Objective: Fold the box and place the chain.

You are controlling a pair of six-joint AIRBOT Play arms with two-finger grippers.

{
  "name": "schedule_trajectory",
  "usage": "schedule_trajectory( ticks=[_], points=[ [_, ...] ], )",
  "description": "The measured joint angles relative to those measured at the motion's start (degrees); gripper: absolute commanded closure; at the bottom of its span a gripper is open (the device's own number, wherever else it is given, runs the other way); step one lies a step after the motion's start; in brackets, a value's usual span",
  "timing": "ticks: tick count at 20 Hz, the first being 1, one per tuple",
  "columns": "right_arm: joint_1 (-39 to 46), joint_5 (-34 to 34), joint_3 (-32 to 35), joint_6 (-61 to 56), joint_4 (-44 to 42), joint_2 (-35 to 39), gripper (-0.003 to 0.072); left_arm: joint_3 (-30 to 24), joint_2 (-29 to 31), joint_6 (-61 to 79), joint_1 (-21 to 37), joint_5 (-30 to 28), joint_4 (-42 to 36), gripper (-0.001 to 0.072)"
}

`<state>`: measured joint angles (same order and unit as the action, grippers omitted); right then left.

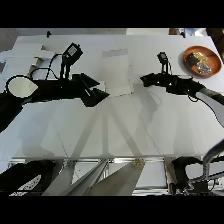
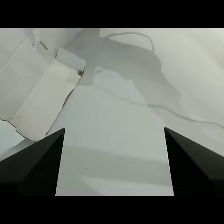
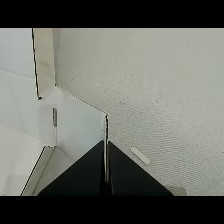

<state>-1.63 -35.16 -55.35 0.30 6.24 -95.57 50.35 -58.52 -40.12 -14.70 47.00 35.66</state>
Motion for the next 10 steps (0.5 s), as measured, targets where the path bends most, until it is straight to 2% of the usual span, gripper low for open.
schedule_trajectory(
  ticks=[6, 7, 8, 9, 10],
  points=[
    [0.0, 0.02, 0.0, 0.0, 0.0, 0.0, 0.0667, 0.0, 0.0, -0.63, 0.0, 0.33, -2.21, 0.0013],
    [0.0, 0.02, 0.0, 0.0, 0.0, 0.0, 0.0667, 0.0, 0.0, -0.74, 0.0, 0.07, -2.25, 0.0077],
    [0.0, 0.0, 0.0, 0.0, -0.02, 0.0, 0.0667, 0.0, 0.0, -0.9, 0.0, -0.72, -2.38, 0.0264],
    [0.0, 0.02, 0.0, 0.0, -0.02, 0.0, 0.0667, 0.0, -0.07, -0.9, 0.04, -1.49, -2.45, 0.041],
    [0.0, 0.02, 0.0, 0.0, -0.02, 0.0, 0.0667, 0.0, -0.42, -0.81, 0.24, -2.05, -2.43, 0.0425]
  ],
)
